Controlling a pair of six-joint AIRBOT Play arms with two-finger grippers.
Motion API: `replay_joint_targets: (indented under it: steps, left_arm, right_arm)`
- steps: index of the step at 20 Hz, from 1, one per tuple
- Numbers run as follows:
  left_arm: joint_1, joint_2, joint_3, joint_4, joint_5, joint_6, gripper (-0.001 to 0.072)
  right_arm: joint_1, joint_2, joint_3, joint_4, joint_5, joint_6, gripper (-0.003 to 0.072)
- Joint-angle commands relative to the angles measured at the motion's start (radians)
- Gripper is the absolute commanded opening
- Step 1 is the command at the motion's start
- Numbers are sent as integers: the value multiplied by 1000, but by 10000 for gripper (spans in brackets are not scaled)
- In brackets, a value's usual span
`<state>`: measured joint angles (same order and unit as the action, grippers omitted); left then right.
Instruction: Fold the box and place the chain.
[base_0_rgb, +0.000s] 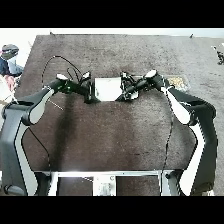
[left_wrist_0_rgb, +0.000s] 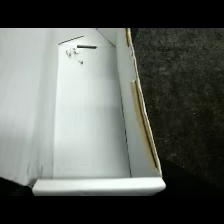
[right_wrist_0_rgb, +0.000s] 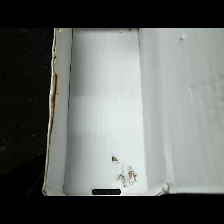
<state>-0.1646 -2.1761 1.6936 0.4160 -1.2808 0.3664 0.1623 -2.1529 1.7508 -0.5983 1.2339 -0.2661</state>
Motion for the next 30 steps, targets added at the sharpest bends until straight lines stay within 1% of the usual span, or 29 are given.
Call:
replay_joint_targets:
  steps: [1,5,7,10,11,12,13,30]
  left_arm:
    - [-3,-1,0,4,13,1,718]
    - [-3,-2,-1,4,29,1,718]
    - [-3,-2,-2,4,28,0,697]
    - [-3,-2,-3,4,29,0,697]
    - [-3,-2,-3,4,28,-3,626]
    - [-3,-2,-3,5,24,-10,450]
    - [-3,-2,-3,6,24,-10,413]
    - [-3,0,-2,-2,25,-22,415]
  right_arm:
    - [1,0,0,0,0,0,477]
    - [1,0,0,0,0,0,477]
    - [1,0,0,0,0,0,477]
    - [1,0,0,0,0,0,477]
    - [1,0,0,0,0,0,477]
    - [1,0,0,0,0,0,477]
    - [1,0,0,0,0,0,477]
    - [1,0,0,0,0,0,477]
